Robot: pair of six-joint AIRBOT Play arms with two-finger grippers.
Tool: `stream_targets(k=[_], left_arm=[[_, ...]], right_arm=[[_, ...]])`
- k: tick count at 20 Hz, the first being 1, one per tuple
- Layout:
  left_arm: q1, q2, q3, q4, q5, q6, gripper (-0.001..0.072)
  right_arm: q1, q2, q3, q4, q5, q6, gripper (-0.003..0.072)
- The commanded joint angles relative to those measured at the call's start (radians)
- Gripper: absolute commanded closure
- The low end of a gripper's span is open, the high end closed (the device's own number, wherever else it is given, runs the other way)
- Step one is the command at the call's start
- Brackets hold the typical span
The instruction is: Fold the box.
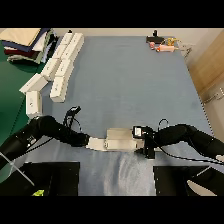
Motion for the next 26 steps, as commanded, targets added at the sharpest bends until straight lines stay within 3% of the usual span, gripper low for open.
stream_targets(k=[1, 6, 9, 10, 11, 12, 14, 15, 17, 22, 26], left_arm=[[0.002, 0.038, 0.005, -0.047, -0.029, 0.026, 0.0696], [0.002, 0.051, 0.004, -0.328, -0.001, 0.234, 0.0693], [0.000, 0.050, 0.003, -0.359, -0.002, 0.266, 0.0690], [0.000, 0.046, 0.003, -0.359, -0.001, 0.267, 0.0494], [0.000, 0.039, 0.003, -0.356, 0.000, 0.267, 0.0347], [0.000, 0.033, 0.004, -0.338, -0.002, 0.267, 0.0412], [0.003, 0.035, 0.005, -0.247, -0.002, 0.247, 0.0625], [0.010, 0.036, 0.005, -0.192, -0.002, 0.211, 0.0645], [0.051, 0.041, 0.009, -0.125, -0.030, 0.159, 0.0645], [0.227, 0.123, 0.084, -0.089, -0.179, 0.147, 0.0641], [0.335, 0.137, 0.079, -0.087, -0.256, 0.151, 0.0633]], right_arm=[[0.000, 0.000, 0.000, 0.000, 0.000, 0.000, 0.0173], [0.000, 0.000, 0.000, 0.000, 0.000, 0.000, 0.0173], [0.001, 0.000, 0.000, 0.000, 0.000, 0.000, 0.0173], [0.001, 0.000, 0.000, 0.000, 0.000, 0.000, 0.0173], [0.000, 0.000, 0.000, 0.000, 0.000, 0.000, 0.0173], [0.000, 0.000, 0.000, 0.000, 0.000, 0.000, 0.0173], [0.001, 0.000, 0.000, 0.000, 0.000, 0.000, 0.0173], [0.001, 0.000, 0.000, 0.000, 0.000, 0.000, 0.0174], [0.001, 0.000, 0.000, 0.000, 0.000, 0.000, 0.0173], [0.001, 0.000, 0.000, 0.000, 0.000, 0.000, 0.0173], [0.000, 0.000, 0.000, 0.000, 0.000, 0.000, 0.0173]])
